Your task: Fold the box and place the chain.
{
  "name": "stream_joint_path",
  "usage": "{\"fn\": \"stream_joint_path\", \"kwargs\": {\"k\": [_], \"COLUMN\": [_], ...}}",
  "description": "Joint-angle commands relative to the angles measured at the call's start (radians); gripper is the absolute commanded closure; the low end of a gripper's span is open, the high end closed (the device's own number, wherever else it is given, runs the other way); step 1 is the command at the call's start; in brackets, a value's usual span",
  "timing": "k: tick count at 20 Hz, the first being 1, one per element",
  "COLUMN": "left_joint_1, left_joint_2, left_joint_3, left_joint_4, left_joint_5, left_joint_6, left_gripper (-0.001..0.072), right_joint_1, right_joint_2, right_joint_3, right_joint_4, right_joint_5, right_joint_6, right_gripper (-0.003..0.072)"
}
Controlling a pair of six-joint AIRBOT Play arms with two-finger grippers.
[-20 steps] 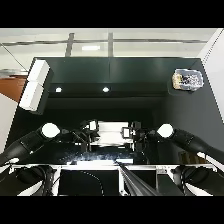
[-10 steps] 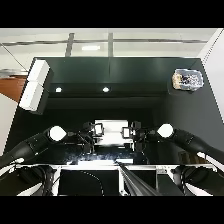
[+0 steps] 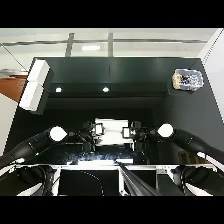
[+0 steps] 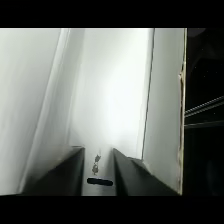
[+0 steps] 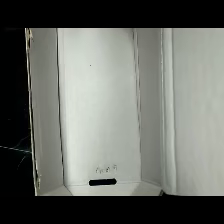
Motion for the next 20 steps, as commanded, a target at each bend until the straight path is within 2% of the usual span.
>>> {"fn": "stream_joint_path", "kwargs": {"k": [1,4,6,8,9,10,11,12,13,17,20], "left_joint_1": [-0.001,-0.001,-0.001,-0.001,-0.001,-0.001,-0.001,0.0,0.0,0.023,0.144], "left_joint_2": [0.0,0.0,0.0,0.0,0.0,0.0,0.0,0.0,0.002,0.049,0.12], "left_joint_3": [0.0,0.0,0.0,0.0,0.0,0.0,0.0,0.001,0.001,0.001,0.001], "left_joint_4": [0.0,0.0,0.0,0.0,0.0,0.0,0.0,0.0,0.001,0.001,0.001], "left_joint_5": [0.002,0.002,0.003,0.003,0.003,0.003,0.004,0.003,0.005,0.013,-0.058], "left_joint_6": [0.0,0.001,0.001,0.0,0.0,0.0,0.0,0.0,0.0,-0.091,-0.182], "left_gripper": [0.0306,0.034,0.0575,0.0452,0.0421,0.0421,0.0459,0.0652,0.0677,0.0678,0.0678], "right_joint_1": [0.001,0.0,0.0,0.001,0.001,0.0,0.0,0.001,0.0,0.0,0.001], "right_joint_2": [-0.001,-0.001,-0.001,-0.001,-0.001,-0.001,-0.001,-0.001,-0.001,-0.001,-0.001], "right_joint_3": [0.0,0.0,0.0,0.0,0.0,0.0,0.0,0.0,0.0,0.0,0.0], "right_joint_4": [0.0,0.0,0.0,0.0,0.0,0.0,0.0,0.0,0.0,0.0,0.0], "right_joint_5": [0.001,0.001,0.001,0.001,0.001,0.001,0.001,0.001,0.001,0.001,0.001], "right_joint_6": [0.0,-0.001,-0.001,0.0,0.0,0.0,0.0,0.0,-0.001,-0.001,-0.001], "right_gripper": [0.0225,0.0225,0.0225,0.0225,0.0225,0.0225,0.0225,0.0225,0.0225,0.0225,0.0225]}}
